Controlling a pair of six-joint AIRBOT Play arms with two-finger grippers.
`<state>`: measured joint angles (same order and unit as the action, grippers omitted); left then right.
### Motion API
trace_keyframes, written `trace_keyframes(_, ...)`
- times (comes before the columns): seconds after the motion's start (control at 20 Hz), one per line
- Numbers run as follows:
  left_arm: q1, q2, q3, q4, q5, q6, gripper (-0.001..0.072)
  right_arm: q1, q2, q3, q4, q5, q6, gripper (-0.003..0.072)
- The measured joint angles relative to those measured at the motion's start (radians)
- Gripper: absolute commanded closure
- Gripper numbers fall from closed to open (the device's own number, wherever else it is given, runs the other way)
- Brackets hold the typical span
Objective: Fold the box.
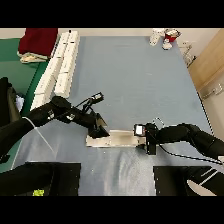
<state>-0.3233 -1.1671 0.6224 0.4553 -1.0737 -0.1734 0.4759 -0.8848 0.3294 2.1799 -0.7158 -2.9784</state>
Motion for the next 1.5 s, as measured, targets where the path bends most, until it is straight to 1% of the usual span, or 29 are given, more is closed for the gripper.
trace_keyframes(0.05, 0.024, 0.019, 0.000, 0.031, -0.031, -0.044, 0.0108, 0.000, 0.000, 0.000, 0.000, 0.000, 0.000, 0.0232)
trace_keyframes(0.15, 0.070, 0.059, 0.000, 0.092, -0.100, -0.123, 0.0707, 0.000, 0.000, 0.000, 0.000, 0.000, 0.000, 0.0232)
trace_keyframes(0.3, 0.104, 0.101, 0.000, 0.139, -0.219, -0.204, 0.0697, 0.000, 0.000, 0.000, 0.000, 0.000, 0.000, 0.0232)
trace_keyframes(0.4, 0.100, 0.114, -0.005, 0.127, -0.265, -0.295, 0.0698, 0.000, 0.000, 0.000, 0.000, 0.000, 0.000, 0.0232)
trace_keyframes(0.5, 0.063, 0.120, -0.013, 0.090, -0.282, -0.373, 0.0698, 0.000, 0.000, 0.000, 0.000, 0.000, 0.000, 0.0232)
trace_keyframes(0.55, 0.032, 0.122, -0.017, 0.073, -0.273, -0.404, 0.0698, 0.000, 0.000, 0.000, 0.000, 0.000, 0.000, 0.0232)
trace_keyframes(0.65, -0.056, 0.125, -0.023, 0.043, -0.208, -0.466, 0.0698, 0.000, 0.000, 0.000, 0.000, 0.000, 0.000, 0.0232)
trace_keyframes(0.8, -0.179, 0.126, -0.015, 0.024, -0.038, -0.550, 0.0698, 0.000, 0.000, 0.000, 0.000, 0.000, 0.000, 0.0232)
trace_keyframes(0.9, -0.220, 0.127, 0.006, 0.015, 0.063, -0.608, 0.0697, 0.000, 0.000, 0.000, 0.000, 0.000, 0.000, 0.0232)
trace_keyframes(1.1, -0.254, 0.114, 0.041, 0.011, 0.229, -0.697, 0.0698, 0.000, 0.000, 0.000, 0.000, 0.000, 0.000, 0.0232)
trace_keyframes(1.25, -0.263, 0.077, 0.055, 0.008, 0.308, -0.747, 0.0698, 0.000, 0.000, 0.000, 0.000, 0.000, 0.000, 0.0232)
trace_keyframes(1.5, -0.266, -0.022, 0.061, 0.007, 0.343, -0.804, 0.0698, 0.000, 0.000, 0.000, 0.000, 0.000, 0.000, 0.0232)
